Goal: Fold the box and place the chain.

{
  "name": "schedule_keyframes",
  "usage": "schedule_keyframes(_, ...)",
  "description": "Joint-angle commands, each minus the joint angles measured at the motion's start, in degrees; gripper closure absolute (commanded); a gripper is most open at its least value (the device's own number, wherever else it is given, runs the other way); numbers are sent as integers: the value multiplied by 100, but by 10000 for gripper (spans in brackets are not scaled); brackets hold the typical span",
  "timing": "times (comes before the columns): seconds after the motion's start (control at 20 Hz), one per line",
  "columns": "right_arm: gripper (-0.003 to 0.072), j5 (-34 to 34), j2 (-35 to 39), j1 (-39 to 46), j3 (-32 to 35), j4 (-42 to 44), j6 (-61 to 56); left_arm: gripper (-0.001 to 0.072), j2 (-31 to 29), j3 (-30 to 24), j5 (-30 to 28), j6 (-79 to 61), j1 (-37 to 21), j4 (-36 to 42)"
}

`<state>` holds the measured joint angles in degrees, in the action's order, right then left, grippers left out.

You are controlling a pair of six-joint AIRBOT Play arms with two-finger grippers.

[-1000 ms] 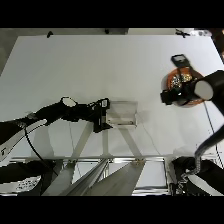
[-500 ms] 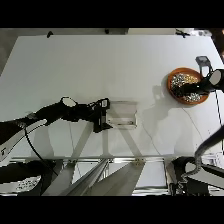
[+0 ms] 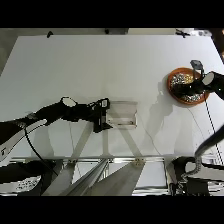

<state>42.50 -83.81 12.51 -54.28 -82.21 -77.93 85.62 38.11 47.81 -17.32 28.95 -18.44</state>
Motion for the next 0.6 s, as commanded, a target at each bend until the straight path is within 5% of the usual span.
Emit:
schedule_keyframes(0.0, 676, 258, -17, 4, 0, 166, 42, 696, -4, 7, 0, 0, -4, -2)
schedule_keyframes(0.3, 676, 573, 870, 4, -11, 166, 44, 696, -4, 7, -2, 0, -4, 0)
schedule_keyframes(0.55, 676, 1591, 2057, 4, -11, 192, 166, 696, -4, 7, 0, 0, -4, 0)
